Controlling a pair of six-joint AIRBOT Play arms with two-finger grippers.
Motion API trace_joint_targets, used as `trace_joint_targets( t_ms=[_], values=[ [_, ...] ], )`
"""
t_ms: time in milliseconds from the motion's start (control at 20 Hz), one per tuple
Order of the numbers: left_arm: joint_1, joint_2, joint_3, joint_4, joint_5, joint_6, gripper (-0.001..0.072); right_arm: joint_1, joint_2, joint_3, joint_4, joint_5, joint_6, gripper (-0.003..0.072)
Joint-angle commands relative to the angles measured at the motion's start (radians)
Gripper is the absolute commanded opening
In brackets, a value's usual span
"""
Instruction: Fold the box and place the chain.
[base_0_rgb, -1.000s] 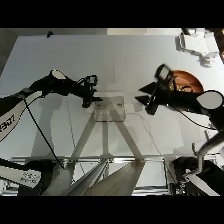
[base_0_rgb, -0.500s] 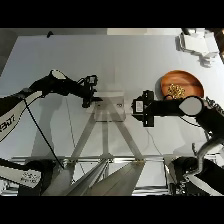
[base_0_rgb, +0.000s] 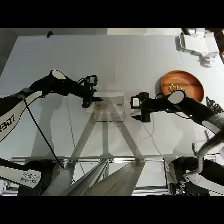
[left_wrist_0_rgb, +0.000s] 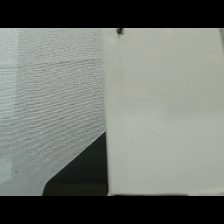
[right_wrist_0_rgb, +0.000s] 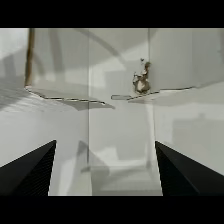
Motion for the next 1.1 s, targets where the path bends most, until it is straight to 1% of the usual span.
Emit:
trace_joint_targets(
  t_ms=[0,150,350,400,550,700,900,1050],
  values=[
    [0.000,-0.001,0.000,0.000,0.000,0.000,0.0008,0.022,-0.058,0.000,0.083,-0.056,-0.038,0.0701],
    [0.001,-0.001,0.000,0.000,0.001,0.000,0.0009,0.044,-0.087,0.000,0.144,-0.104,-0.038,0.0701],
    [0.001,-0.001,0.000,0.000,0.000,0.000,0.0009,0.073,-0.121,-0.001,0.160,-0.097,-0.022,0.0701],
    [0.000,-0.001,0.000,0.000,0.000,0.000,0.0009,0.077,-0.121,0.000,0.166,-0.096,0.002,0.0701],
    [0.000,-0.001,0.000,0.000,0.000,0.000,0.0009,0.077,-0.121,-0.001,0.165,-0.094,0.157,0.0701],
    [0.000,-0.001,0.000,0.000,0.000,0.000,0.0009,0.077,-0.118,0.000,0.165,-0.094,0.242,0.0701],
    [0.000,-0.001,0.000,0.000,0.000,0.000,0.0009,0.077,-0.082,0.000,0.165,-0.090,0.317,0.0701],
    [0.000,-0.001,0.000,0.000,0.000,0.000,0.0009,0.077,-0.058,0.000,0.164,-0.085,0.318,0.0701]
  ],
)
